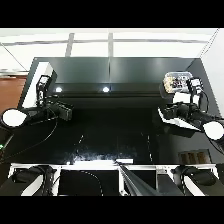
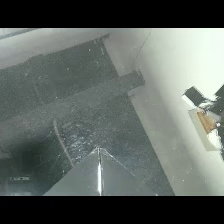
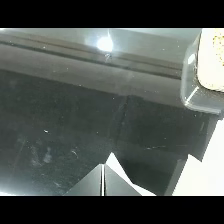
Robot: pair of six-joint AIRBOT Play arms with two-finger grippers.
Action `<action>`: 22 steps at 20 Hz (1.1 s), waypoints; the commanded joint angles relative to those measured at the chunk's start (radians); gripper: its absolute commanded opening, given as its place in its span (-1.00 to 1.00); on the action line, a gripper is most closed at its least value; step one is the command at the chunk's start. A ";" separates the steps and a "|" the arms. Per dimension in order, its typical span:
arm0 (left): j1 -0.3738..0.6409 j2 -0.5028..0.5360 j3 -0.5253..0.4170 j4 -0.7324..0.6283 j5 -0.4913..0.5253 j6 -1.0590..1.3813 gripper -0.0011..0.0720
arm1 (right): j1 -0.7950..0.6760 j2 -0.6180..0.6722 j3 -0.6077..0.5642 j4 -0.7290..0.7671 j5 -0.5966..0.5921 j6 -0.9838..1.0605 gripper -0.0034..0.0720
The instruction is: Fold the box and place the chain.
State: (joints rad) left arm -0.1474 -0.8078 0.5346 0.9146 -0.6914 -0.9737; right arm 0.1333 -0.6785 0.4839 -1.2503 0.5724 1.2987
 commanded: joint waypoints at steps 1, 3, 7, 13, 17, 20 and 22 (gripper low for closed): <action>0.000 -0.001 0.000 0.000 0.000 0.000 -0.90 | 0.000 0.000 0.000 0.000 0.000 0.000 -0.87; 0.000 -0.001 0.000 0.000 0.000 0.000 -0.89 | 0.000 0.000 0.000 0.000 0.000 0.000 -0.87; 0.000 -0.001 0.000 0.000 0.000 0.000 -0.90 | 0.000 0.000 0.000 0.000 0.000 0.000 -0.87; 0.000 -0.001 0.000 0.000 0.000 0.000 -0.89 | 0.000 0.000 0.000 0.000 0.000 0.000 -0.87; 0.000 -0.001 0.000 0.000 0.003 0.000 -0.90 | 0.000 0.000 0.000 0.002 -0.004 0.000 -0.87; 0.000 -0.001 0.000 0.000 0.003 0.000 -0.89 | 0.000 0.000 0.000 0.002 -0.019 0.000 -0.87; 0.000 -0.001 0.000 0.000 0.003 0.000 -0.89 | 0.000 0.000 0.000 0.002 -0.019 0.000 -0.87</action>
